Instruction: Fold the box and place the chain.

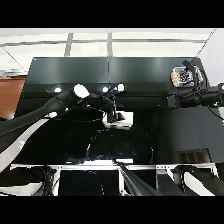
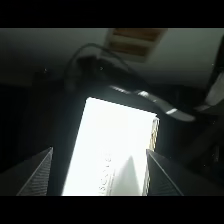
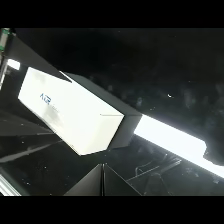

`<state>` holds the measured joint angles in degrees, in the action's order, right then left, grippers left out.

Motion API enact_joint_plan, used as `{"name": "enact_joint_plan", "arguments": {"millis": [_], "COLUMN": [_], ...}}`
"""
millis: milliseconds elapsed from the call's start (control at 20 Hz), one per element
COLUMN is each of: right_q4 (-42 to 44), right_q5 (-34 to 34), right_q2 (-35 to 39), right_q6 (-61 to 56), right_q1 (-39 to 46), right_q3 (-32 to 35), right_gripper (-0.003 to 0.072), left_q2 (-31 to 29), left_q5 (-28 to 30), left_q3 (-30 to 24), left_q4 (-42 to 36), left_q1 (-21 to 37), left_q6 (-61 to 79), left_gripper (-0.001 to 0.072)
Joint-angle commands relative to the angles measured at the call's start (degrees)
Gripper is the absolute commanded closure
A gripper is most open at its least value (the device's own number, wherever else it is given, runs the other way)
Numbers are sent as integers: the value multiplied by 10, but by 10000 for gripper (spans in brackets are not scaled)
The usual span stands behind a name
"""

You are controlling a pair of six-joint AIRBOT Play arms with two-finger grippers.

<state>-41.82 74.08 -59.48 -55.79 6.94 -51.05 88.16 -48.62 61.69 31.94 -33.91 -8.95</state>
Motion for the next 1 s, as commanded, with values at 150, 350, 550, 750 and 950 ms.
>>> {"name": "enact_joint_plan", "arguments": {"millis": [150,350,550,750,950], "right_q4": [-8,-9,-9,-9,-9], "right_q5": [-2,-2,-3,-8,-8], "right_q2": [0,0,0,0,0], "right_q6": [2,1,1,1,1], "right_q1": [0,0,0,0,0], "right_q3": [-1,-1,-1,-1,-1], "right_gripper": [675,675,675,675,675], "left_q2": [16,16,16,16,16], "left_q5": [-46,-52,-76,-77,-89], "left_q3": [6,6,13,14,14], "left_q4": [12,39,51,95,112], "left_q1": [-1,0,-1,-1,-3], "left_q6": [-16,-17,-16,-15,19], "left_gripper": [-5,-4,-5,-4,-2]}}
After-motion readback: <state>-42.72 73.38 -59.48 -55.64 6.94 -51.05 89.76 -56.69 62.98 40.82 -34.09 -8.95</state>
